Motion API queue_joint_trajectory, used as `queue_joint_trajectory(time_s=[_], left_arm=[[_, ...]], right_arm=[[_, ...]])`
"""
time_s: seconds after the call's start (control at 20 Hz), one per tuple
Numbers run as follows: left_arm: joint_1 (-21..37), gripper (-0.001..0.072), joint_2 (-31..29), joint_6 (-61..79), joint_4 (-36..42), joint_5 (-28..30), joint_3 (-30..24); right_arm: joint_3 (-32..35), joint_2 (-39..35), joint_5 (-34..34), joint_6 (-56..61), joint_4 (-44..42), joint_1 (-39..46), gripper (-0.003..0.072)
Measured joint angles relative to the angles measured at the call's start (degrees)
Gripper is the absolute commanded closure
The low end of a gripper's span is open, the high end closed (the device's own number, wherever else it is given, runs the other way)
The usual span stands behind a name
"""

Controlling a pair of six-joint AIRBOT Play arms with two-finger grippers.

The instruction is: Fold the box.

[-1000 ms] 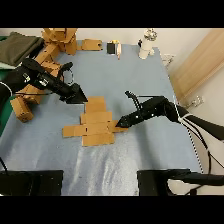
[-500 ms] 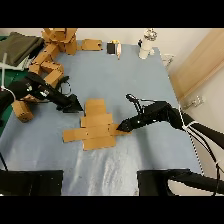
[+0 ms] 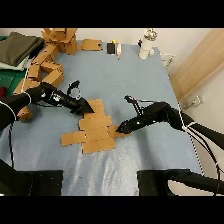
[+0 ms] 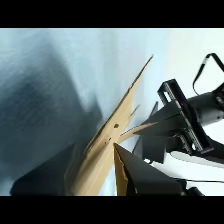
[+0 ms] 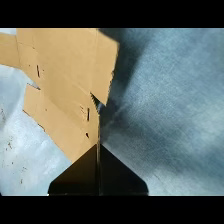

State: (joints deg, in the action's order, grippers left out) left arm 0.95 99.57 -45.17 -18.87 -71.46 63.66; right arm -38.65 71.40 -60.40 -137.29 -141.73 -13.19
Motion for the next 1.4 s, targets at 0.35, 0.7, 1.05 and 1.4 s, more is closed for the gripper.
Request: queue_joint_trajectory(time_s=[0.35, 0.7, 1.05, 1.4], left_arm=[[-0.17, 0.048, 1.77, 5.68, 1.27, -8.09, 0.5], [0.39, 0.0697, 1.95, 6.69, -0.22, -10.86, 1.22], [0.61, 0.0698, 1.95, 8.13, -1.01, -10.95, 2.08], [-3.02, 0.0699, 0.44, 13.51, 0.02, -10.93, 3.56]], right_arm=[[0.0, 0.0, -0.04, 0.28, -0.02, 0.0, 0.0685], [0.0, 0.0, 0.17, 0.31, 0.04, 0.0, 0.0685], [0.0, 0.0, 0.39, 0.33, 0.07, 0.0, 0.061], [-4.74, -0.04, 0.74, 10.05, 6.91, 2.6, 0.0179]])
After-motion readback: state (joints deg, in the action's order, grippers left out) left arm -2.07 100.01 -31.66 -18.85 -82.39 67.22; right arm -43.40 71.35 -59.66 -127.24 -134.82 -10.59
